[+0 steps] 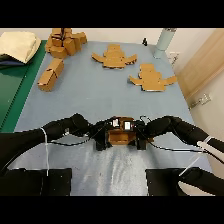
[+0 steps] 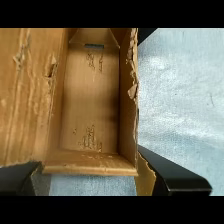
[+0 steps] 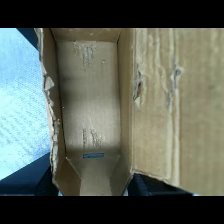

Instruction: Fold the box.

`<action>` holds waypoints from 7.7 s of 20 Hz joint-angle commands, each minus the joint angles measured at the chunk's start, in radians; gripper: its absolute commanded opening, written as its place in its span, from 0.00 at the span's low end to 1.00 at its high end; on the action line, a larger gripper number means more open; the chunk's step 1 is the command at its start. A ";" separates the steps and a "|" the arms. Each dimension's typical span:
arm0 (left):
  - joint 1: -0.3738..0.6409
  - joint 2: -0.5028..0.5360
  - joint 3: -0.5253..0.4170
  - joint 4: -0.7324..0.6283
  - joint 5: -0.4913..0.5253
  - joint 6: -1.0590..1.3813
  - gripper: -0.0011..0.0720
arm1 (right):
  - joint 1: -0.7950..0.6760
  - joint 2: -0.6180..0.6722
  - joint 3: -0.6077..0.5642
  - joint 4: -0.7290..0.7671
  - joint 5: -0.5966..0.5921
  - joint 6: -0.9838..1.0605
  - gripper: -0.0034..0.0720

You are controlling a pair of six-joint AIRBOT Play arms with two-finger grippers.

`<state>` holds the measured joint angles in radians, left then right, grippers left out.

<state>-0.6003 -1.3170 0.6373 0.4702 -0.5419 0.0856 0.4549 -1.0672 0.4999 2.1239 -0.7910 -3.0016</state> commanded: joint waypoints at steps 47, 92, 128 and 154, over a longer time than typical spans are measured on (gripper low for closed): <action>-0.003 -0.010 0.005 0.005 -0.034 0.004 0.73 | -0.017 0.105 0.001 -0.217 -0.007 0.236 1.00; -0.003 0.025 0.016 0.009 0.000 0.034 0.73 | 0.008 0.370 0.003 0.122 -0.159 1.733 0.05; -0.005 -0.001 0.003 0.054 -0.036 0.019 0.73 | -0.007 0.038 0.165 0.037 0.051 1.440 0.05; -0.005 -0.001 0.003 0.054 -0.036 0.019 0.73 | -0.004 0.513 0.045 -0.301 -0.409 0.999 0.52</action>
<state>-0.6048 -1.3170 0.6415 0.5243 -0.5781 0.1043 0.4507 -0.6323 0.6182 1.8603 -1.0939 -1.8679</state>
